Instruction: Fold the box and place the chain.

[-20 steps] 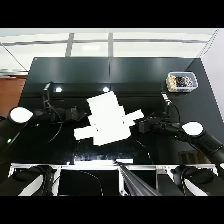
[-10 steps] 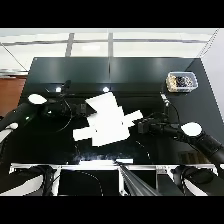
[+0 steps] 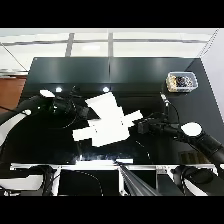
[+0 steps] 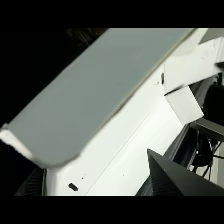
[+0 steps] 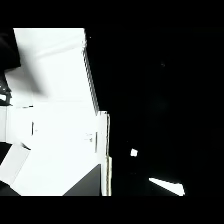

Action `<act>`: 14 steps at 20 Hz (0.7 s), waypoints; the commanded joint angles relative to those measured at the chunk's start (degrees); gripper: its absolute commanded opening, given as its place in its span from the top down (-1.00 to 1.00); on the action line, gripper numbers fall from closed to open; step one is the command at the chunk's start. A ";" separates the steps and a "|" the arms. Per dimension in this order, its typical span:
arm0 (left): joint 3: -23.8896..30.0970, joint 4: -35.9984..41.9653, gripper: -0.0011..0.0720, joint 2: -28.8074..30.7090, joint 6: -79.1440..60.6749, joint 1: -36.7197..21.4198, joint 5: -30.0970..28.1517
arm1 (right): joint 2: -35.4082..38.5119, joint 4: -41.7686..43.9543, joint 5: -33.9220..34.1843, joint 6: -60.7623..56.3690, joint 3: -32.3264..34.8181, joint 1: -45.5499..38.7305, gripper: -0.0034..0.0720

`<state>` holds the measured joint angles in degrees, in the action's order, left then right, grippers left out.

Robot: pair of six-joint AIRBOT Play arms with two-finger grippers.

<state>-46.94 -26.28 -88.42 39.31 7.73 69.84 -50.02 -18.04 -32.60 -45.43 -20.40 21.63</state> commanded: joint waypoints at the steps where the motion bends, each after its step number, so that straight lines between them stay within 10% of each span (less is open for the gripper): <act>1: -0.79 6.49 -0.95 -3.19 -10.88 -0.07 4.31 | 0.02 0.00 0.02 -0.02 0.00 0.04 0.86; 9: -1.27 4.24 -0.45 -6.36 -14.97 -0.07 7.54 | 0.02 -0.04 0.07 -0.02 0.00 0.02 0.87; 11: -2.36 4.24 0.42 -8.59 -14.97 -0.07 11.13 | 0.02 -0.04 0.04 -0.02 0.00 0.02 0.87; 14: -4.15 3.76 0.88 -9.49 -16.00 -0.13 13.75 | 0.02 -0.20 0.13 -0.02 0.00 0.00 0.86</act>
<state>-49.74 -22.09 -96.62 24.53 7.64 80.07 -50.00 -18.15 -32.60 -45.43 -20.40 21.63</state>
